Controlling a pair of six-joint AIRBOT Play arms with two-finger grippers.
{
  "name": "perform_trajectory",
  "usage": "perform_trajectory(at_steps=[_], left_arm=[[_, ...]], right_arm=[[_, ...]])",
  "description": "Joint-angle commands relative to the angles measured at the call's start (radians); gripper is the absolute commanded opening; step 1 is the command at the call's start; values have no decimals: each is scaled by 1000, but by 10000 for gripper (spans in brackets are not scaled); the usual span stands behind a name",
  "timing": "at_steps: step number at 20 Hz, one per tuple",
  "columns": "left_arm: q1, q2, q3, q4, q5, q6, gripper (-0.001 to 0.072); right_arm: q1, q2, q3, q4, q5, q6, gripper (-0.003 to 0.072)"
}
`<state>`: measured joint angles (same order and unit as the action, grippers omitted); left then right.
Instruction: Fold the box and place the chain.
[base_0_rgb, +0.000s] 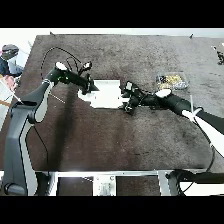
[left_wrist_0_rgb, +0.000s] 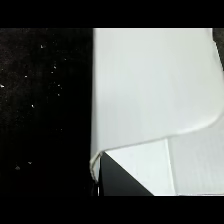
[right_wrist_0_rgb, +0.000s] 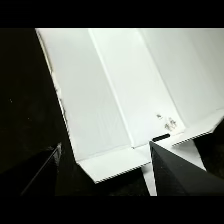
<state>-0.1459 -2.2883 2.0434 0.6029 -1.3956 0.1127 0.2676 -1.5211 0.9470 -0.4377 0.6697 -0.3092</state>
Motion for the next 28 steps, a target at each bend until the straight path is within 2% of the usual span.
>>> perform_trajectory(at_steps=[1, 5, 12, 16, 18, 22, 25, 26, 28], left_arm=[[1, -1, 0, -4, 1, 0, 11], [1, -1, 0, -5, 1, 0, 11], [1, 0, 0, -5, 1, 0, 12], [1, -1, 0, -5, 1, 0, 11], [1, -1, 0, -5, 1, 0, 11], [1, -1, 0, -5, 1, 0, 11], [1, -1, 0, -5, 1, 0, 11], [1, -1, 0, -5, 1, 0, 11], [1, -1, 0, -5, 1, 0, 11]], right_arm=[[32, -66, 61, -172, 7, 106, 628], [67, -100, 97, -211, -5, 116, 628], [90, -98, 98, -246, -140, 131, 628], [82, -39, 98, -246, -177, 186, 627], [67, -23, 102, -234, -190, 217, 598], [25, -58, 177, -229, -130, 216, 602], [-7, -114, 253, -232, -20, 215, 623], [-18, -134, 277, -232, 13, 211, 720], [-46, -171, 323, -231, 73, 197, 720]])
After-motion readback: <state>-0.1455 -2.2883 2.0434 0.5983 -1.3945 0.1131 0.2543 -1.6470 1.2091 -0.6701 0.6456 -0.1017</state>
